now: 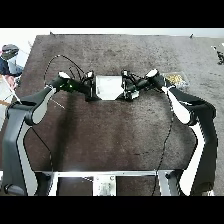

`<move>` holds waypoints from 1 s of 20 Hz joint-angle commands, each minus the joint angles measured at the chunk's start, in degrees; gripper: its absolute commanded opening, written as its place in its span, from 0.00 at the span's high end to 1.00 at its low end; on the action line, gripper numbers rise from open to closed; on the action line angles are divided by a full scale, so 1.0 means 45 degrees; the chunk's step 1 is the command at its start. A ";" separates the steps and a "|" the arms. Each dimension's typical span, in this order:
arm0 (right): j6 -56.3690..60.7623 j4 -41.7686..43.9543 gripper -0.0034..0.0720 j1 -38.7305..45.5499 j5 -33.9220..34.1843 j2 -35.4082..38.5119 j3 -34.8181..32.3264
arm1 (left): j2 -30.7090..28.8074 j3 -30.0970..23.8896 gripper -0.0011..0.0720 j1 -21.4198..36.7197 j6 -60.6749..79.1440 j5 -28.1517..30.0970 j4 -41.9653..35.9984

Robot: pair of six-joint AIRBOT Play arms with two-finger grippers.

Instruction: Fold the box and place the chain.

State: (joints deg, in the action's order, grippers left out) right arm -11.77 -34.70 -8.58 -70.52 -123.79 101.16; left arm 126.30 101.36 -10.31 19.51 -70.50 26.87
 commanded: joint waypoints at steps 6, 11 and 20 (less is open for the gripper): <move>0.0000 0.0000 0.34 -0.0015 -0.0005 -0.0010 0.0005 | 0.0000 0.0000 0.43 0.0000 0.0005 0.0005 -0.0034; 0.0000 0.0005 0.34 -0.0015 -0.0010 -0.0010 0.0005 | 0.0000 0.0000 0.43 0.0000 0.0005 0.0005 -0.0034; 0.0296 -0.0325 0.00 0.0019 0.0228 0.0160 0.0005 | 0.0000 0.0000 0.43 0.0000 0.0005 0.0005 -0.0029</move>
